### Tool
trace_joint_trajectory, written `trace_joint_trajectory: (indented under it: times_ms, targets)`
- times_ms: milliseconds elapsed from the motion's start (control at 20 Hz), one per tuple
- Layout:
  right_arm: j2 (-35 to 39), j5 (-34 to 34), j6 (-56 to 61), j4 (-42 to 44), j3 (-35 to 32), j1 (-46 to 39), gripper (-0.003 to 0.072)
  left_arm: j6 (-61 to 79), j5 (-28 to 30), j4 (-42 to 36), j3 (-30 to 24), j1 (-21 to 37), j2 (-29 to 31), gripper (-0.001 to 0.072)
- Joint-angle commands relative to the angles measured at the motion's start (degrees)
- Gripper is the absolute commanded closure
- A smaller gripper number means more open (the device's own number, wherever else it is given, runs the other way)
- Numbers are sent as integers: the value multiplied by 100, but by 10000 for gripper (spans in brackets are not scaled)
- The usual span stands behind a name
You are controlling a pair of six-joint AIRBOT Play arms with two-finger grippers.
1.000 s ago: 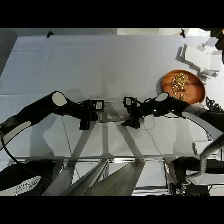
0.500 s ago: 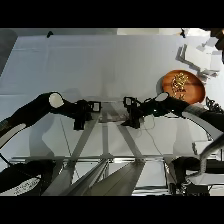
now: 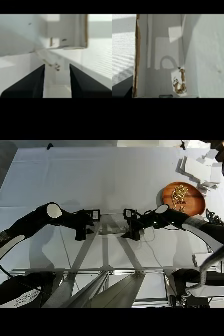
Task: Fold the box and place the chain.
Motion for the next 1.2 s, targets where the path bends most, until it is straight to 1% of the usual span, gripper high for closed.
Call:
trace_joint_trajectory:
  times_ms: [0,200,300,350,400,500,550,600,800,950,1000,1050,1150]
  targets:
    - [-2,2,2,0,0,2,162,293,-229,-216,-2,7,-57,397]
    - [-2,2,2,0,0,2,162,297,-186,-540,-2,-4,-221,398]
    - [-2,2,2,0,0,2,162,297,-184,-575,-2,-4,-280,399]
    - [-2,2,2,0,0,2,162,297,-179,-568,-2,-4,-286,433]
    - [-2,2,2,0,0,2,162,387,-160,-568,-2,-4,-284,502]
    - [-2,2,2,0,0,2,162,730,-101,-575,-2,-4,-284,548]
    - [-2,2,2,0,0,2,162,750,-26,-597,-2,-4,-286,648]
    - [-2,2,2,0,0,2,162,750,55,-664,-2,-4,-286,674]
    - [-2,2,2,0,0,2,162,767,120,-1187,-2,-4,-289,674]
    - [-2,2,2,0,0,2,162,765,116,-1259,-2,-4,-289,674]
    - [-2,2,2,0,0,2,162,765,116,-1259,-2,-4,-289,669]
    - [-2,2,2,0,0,2,162,765,116,-1259,-2,-4,-289,626]
    - [-2,2,2,0,0,2,162,765,118,-1259,-2,-4,-289,304]
